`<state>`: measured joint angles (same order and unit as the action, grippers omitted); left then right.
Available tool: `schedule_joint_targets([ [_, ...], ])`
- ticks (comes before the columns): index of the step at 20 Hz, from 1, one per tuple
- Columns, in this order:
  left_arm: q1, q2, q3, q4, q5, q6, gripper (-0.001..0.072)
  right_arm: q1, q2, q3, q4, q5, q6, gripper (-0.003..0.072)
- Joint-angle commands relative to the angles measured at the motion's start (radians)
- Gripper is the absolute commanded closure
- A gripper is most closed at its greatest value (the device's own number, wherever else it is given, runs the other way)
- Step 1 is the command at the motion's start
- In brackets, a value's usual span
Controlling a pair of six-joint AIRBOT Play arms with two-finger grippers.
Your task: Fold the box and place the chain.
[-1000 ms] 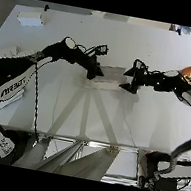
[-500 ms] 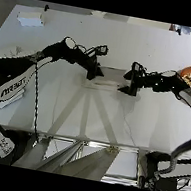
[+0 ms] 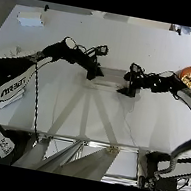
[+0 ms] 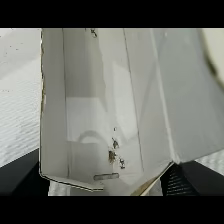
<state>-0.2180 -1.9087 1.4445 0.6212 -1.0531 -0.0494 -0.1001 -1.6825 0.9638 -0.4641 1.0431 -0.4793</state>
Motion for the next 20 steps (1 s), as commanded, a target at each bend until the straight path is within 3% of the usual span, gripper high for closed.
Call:
schedule_joint_targets([
  [1,0.000,0.000,0.000,0.000,0.002,0.000,0.0697,0.001,-0.001,0.000,0.001,0.017,0.003,-0.0005],
  [6,0.000,0.000,0.000,0.000,0.002,0.000,0.0697,0.002,-0.045,0.080,-0.049,0.112,0.074,-0.0005],
  [20,0.000,0.000,0.000,0.000,0.003,0.000,0.0697,0.036,-0.092,0.102,-0.111,0.108,0.174,-0.0005],
])
